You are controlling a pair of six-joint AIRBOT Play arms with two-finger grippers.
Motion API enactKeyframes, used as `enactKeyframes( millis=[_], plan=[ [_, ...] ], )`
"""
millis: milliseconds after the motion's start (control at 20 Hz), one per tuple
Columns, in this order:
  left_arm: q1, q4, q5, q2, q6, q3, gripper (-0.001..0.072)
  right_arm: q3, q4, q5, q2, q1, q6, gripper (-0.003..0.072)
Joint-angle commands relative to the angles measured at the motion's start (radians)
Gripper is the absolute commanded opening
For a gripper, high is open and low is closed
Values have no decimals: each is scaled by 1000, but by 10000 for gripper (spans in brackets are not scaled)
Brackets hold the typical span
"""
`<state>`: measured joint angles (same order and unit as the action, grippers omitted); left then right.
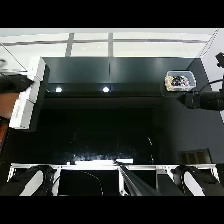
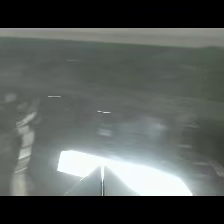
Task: Fold the box and place the chain.
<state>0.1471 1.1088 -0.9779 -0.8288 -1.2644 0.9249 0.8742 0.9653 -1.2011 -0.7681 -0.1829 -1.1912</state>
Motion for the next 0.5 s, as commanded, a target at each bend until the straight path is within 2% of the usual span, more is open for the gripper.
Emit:
enactKeyframes(
  millis=[0,50,150,350,450],
  plan=[
    [-295,20,302,186,9,-285,26,-94,184,154,77,1,-67,6],
    [-353,63,341,200,-2,-340,26,-141,184,212,85,1,-67,7],
    [-394,139,336,193,-52,-378,26,-206,196,282,84,0,-66,13],
    [-340,166,326,192,-76,-378,28,-214,207,241,84,0,-66,14],
    [-335,136,265,191,-94,-379,28,-214,207,241,84,0,-66,14]
  ],
)
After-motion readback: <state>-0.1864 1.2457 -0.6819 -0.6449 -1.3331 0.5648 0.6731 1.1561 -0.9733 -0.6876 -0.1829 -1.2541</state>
